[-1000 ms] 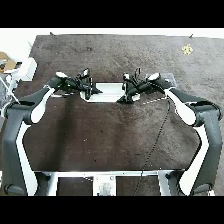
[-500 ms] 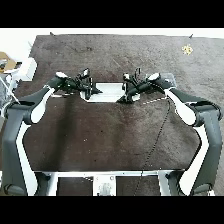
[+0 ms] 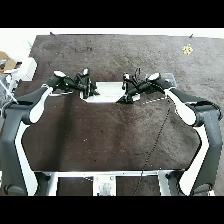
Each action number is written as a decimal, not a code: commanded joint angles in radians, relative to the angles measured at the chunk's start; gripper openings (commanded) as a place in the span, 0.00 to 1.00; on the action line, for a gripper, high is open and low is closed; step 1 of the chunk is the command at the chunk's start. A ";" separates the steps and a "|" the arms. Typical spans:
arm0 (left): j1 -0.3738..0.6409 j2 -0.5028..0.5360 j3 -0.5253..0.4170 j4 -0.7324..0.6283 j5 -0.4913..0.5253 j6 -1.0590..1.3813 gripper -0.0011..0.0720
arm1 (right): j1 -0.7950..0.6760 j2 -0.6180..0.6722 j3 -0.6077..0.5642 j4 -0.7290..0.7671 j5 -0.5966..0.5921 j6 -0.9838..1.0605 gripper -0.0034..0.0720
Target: Fold the box and place the chain.
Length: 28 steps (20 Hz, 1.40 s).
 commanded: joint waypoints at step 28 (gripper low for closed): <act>-0.034 0.146 0.011 -0.051 0.089 -0.356 0.03 | 0.001 0.000 0.000 0.001 0.000 0.001 0.60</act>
